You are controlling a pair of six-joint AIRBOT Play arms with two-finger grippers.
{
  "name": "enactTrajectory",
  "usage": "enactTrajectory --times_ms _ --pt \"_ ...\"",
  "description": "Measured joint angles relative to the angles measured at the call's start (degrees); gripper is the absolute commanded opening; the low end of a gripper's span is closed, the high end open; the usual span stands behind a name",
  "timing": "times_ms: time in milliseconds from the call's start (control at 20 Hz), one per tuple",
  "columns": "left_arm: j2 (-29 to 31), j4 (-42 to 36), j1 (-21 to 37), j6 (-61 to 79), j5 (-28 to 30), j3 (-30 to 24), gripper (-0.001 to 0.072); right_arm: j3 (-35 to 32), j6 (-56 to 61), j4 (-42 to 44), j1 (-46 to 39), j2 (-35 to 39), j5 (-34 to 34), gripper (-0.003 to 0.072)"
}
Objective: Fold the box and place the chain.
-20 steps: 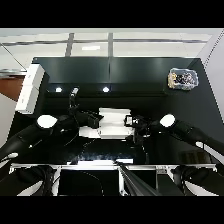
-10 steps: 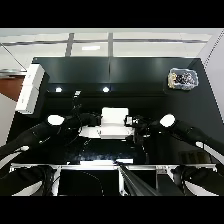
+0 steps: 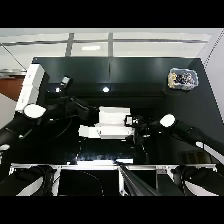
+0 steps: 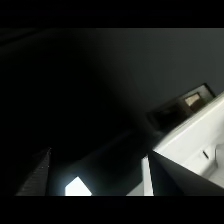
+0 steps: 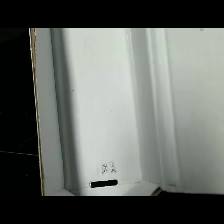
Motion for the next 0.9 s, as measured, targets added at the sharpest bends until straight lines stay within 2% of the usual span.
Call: enactTrajectory --times_ms 50,150,250,450,600,750,900 --pt "0.9 1.8 2.4 0.0 -3.0 0.1 0.0696 0.0 0.0 0.0 0.0 0.0 0.0 0.0487" --pt "1.8 6.9 7.2 0.1 -10.0 0.0 0.0649 0.0 0.0 0.0 0.0 0.0 0.0 0.0487" --pt "2.4 11.1 10.7 2.9 -17.0 -0.9 0.065 0.0 0.0 0.0 0.0 0.0 0.0 0.0487" --pt "2.8 15.3 12.5 12.6 -24.3 -3.6 0.0652 0.0 0.0 0.0 0.0 0.0 0.0 0.0487" --pt "2.8 16.2 9.4 18.6 -24.6 -4.8 0.0646 0.0 0.0 0.0 0.0 0.0 0.0 0.0487" --pt "2.3 15.6 6.7 21.3 -19.3 -5.8 0.0646 0.0 0.0 0.0 0.0 0.0 0.0 0.0487" --pt "1.8 14.6 4.0 25.0 -17.1 -6.4 0.0646 0.0 0.0 0.0 0.0 0.0 0.0 0.0487"
